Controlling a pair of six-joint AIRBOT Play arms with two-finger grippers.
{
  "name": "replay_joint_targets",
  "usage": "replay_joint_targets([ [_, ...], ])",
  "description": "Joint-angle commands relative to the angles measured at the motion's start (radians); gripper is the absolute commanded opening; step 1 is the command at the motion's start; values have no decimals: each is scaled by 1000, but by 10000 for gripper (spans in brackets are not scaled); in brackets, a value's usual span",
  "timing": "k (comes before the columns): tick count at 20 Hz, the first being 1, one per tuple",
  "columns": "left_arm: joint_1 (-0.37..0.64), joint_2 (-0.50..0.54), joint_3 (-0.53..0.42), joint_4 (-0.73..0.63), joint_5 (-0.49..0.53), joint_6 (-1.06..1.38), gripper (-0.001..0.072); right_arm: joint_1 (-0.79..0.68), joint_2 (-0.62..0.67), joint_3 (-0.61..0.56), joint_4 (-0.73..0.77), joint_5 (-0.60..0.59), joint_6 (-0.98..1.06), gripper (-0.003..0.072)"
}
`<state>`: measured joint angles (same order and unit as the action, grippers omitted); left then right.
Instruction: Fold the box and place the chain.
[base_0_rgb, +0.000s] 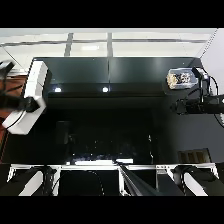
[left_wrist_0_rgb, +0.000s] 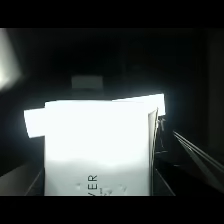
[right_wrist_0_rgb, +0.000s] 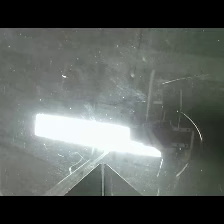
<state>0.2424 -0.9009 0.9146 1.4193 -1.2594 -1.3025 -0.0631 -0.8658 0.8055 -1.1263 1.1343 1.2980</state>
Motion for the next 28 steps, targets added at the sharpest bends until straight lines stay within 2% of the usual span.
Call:
replay_joint_targets([
  [1, 269, 21, -149, 35, 81, 25, 222, 0, 0, -1, 5, -15, 0, 23],
  [4, 349, -50, -175, 11, 102, 112, 222, 0, 0, -1, 3, -20, 0, 22],
  [7, 358, -92, -180, -18, 177, 288, 222, 0, 0, -1, 3, -20, 0, 23],
  [10, 359, -103, -220, -35, 355, 346, 221, 2, 0, -1, 18, -19, 0, 22],
  [12, 357, -135, -220, -117, 429, 403, 221, 11, 0, -1, 30, -22, 0, 23],
  [14, 357, -179, -220, -174, 449, 477, 222, 23, 0, -1, 38, -22, 0, 23],
  [18, 356, -269, -220, -199, 464, 486, 238, 27, 0, -1, 53, -25, 0, 22],
  [19, 356, -280, -220, -211, 480, 485, 364, 27, 0, -1, 53, -25, 0, 23],
  [20, 354, -284, -220, -231, 502, 485, 546, 27, 0, -1, 53, -24, 0, 22],
  [21, 352, -283, -211, -246, 514, 487, 580, 27, 0, -1, 53, -24, 0, 23],
  [22, 348, -283, -188, -250, 517, 486, 580, 27, 0, -1, 53, -25, 0, 23],
  [24, 325, -282, -106, -253, 463, 484, 580, 27, 0, -1, 56, -24, 0, 23],
  [28, 248, -278, 110, -252, 241, 410, 578, 27, 0, -1, 60, -24, 0, 23],
])
